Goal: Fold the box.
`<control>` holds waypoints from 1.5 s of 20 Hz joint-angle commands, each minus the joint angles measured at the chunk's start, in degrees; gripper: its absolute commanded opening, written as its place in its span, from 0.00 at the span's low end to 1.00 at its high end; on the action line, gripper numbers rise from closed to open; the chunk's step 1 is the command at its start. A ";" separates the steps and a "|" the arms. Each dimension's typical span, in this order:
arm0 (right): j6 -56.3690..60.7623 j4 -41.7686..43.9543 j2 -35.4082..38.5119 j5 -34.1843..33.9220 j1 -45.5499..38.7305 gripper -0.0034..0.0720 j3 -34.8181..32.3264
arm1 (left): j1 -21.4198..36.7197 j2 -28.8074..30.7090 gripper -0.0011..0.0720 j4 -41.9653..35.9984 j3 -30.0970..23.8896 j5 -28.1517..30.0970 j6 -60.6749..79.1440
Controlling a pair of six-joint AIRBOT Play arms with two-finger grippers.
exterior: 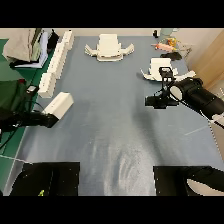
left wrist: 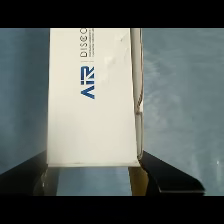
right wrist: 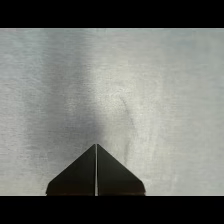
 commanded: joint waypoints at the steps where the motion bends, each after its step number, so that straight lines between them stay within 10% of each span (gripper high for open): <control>1: -1.20 0.00 -0.42 -0.39 -0.02 0.05 0.02 | 11.13 0.02 0.66 1.42 0.02 0.24 -0.66; 11: -1.16 0.94 -4.66 -1.38 -0.02 0.05 0.02 | 12.26 -8.24 0.66 1.11 0.04 14.01 3.65; 30: -1.14 3.93 -4.72 -6.47 0.00 0.05 0.02 | 12.26 -21.57 0.66 -9.75 0.04 20.87 18.60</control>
